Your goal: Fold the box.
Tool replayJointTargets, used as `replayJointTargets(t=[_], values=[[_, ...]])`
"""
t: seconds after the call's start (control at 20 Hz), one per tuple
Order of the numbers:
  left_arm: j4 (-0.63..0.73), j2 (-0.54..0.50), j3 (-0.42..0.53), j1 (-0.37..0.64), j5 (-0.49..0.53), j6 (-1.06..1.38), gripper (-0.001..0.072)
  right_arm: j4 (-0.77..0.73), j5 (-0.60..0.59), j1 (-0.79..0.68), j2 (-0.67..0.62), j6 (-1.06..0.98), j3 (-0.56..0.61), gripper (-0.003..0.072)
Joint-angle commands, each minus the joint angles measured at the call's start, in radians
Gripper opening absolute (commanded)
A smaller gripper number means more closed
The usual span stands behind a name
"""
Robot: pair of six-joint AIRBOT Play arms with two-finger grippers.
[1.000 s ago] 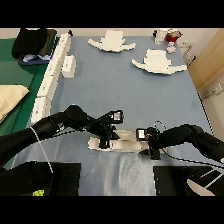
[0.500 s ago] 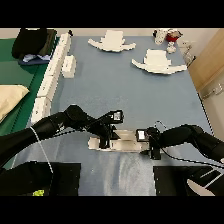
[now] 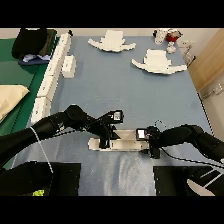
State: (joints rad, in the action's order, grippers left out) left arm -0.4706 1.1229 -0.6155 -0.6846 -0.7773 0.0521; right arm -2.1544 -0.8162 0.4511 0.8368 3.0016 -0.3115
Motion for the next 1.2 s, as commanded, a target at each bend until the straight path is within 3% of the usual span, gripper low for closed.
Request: replayJointTargets(t=[0.0,0.45,0.55,0.75,1.15], values=[[0.000,0.000,0.000,0.000,0.000,0.000,0.0013,-0.017,-0.031,0.000,-0.022,0.000,-0.001,0.0582],[0.000,0.000,0.000,0.000,0.000,0.000,0.0014,-0.026,-0.003,0.000,0.012,0.000,0.012,0.0575],[0.000,0.000,0.000,0.000,0.000,0.000,0.0013,-0.020,0.001,0.000,0.017,0.000,0.019,0.0474],[0.000,0.000,0.000,0.000,0.000,0.000,0.0014,-0.014,0.005,0.000,0.018,0.000,0.019,0.0435],[0.000,0.000,0.000,0.000,0.000,0.000,0.0013,-0.014,0.029,0.000,0.016,0.000,0.018,0.0436]])
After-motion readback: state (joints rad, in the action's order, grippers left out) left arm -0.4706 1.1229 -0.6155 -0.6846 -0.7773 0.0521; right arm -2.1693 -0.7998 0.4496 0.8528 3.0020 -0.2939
